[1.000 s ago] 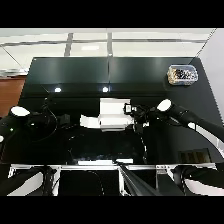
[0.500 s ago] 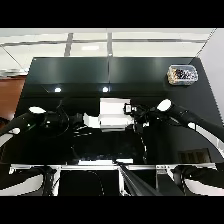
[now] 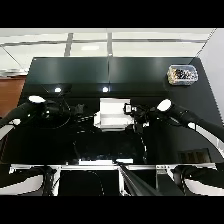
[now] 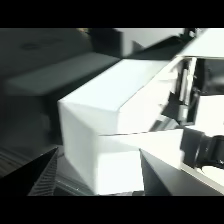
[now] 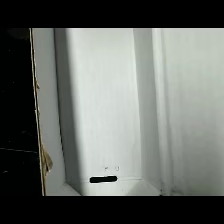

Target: Fold the box and place the chain.

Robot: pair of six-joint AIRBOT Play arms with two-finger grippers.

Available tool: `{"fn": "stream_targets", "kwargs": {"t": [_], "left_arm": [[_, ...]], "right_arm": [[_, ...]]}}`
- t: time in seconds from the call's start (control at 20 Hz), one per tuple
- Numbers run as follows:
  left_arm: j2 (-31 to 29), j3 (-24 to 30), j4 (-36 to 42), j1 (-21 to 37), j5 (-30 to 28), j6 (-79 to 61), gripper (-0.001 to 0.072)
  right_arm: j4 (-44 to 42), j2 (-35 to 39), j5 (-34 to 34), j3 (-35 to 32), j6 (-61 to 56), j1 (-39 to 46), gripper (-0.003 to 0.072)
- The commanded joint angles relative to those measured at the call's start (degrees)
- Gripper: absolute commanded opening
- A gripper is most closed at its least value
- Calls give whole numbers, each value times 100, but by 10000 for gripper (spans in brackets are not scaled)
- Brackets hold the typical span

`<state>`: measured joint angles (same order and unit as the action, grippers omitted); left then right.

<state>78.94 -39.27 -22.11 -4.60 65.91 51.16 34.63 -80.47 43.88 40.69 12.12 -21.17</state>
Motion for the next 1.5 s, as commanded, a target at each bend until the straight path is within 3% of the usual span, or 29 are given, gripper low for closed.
{"fn": "stream_targets", "kwargs": {"t": [0.0, 0.05, 0.1, 0.4, 0.85, 1.1, 1.4, 1.45], "left_arm": [[7, -122, 31, -118, 407, -15, 527], [7, -122, 31, -181, 433, -15, 456], [7, -122, 31, -234, 426, -15, 441], [4, -354, -214, -533, 234, 398, 441], [4, -1384, -2247, -1635, -400, 2699, 441], [7, -1781, -3932, -2243, -573, 4232, 441], [103, -1799, -4218, -2682, -833, 4723, 435], [138, -1801, -4284, -2730, -833, 4765, 398]], "right_arm": [[-2, 2, -4, 7, -4, -4, 247], [-2, 2, -15, 7, -11, -4, 247], [-2, 2, -22, 7, -22, -4, 247], [-7, 2, -39, 7, -35, -4, 247], [-7, 2, -42, 7, -35, -4, 246], [-7, 2, -42, 7, -37, -4, 246], [-7, 2, -46, 7, -39, -4, 246], [-7, 2, -46, 7, -39, -4, 247]]}}
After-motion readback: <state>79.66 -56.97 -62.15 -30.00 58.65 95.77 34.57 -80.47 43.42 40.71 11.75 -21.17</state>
